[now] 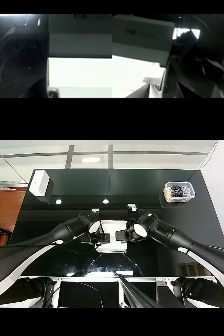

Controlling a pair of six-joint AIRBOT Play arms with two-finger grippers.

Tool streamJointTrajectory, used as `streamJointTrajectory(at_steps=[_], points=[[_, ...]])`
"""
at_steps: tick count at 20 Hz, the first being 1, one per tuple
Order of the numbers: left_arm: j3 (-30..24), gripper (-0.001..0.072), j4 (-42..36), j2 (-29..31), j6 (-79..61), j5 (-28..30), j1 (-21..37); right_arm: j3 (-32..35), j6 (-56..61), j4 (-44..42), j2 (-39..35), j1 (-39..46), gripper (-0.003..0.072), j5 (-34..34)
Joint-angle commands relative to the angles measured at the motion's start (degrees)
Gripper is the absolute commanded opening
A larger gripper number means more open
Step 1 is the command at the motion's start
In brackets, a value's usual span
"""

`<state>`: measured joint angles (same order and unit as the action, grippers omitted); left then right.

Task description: Fold the box and place the chain.

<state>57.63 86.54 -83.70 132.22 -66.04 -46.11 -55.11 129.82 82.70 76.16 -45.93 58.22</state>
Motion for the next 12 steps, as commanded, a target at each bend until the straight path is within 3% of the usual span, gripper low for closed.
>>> streamJointTrajectory(at_steps=[1, 12], points=[[0.02, 0.0031, 0.28, -0.02, 0.04, 0.02, 0.02, -0.72, 9.44, 2.78, 0.74, -2.34, 0.0366, 2.69], [0.02, 0.0031, 0.44, -0.02, 0.04, 0.0, 0.02, -0.79, 10.1, 0.5, 3.3, -3.93, 0.0365, 2.93]])
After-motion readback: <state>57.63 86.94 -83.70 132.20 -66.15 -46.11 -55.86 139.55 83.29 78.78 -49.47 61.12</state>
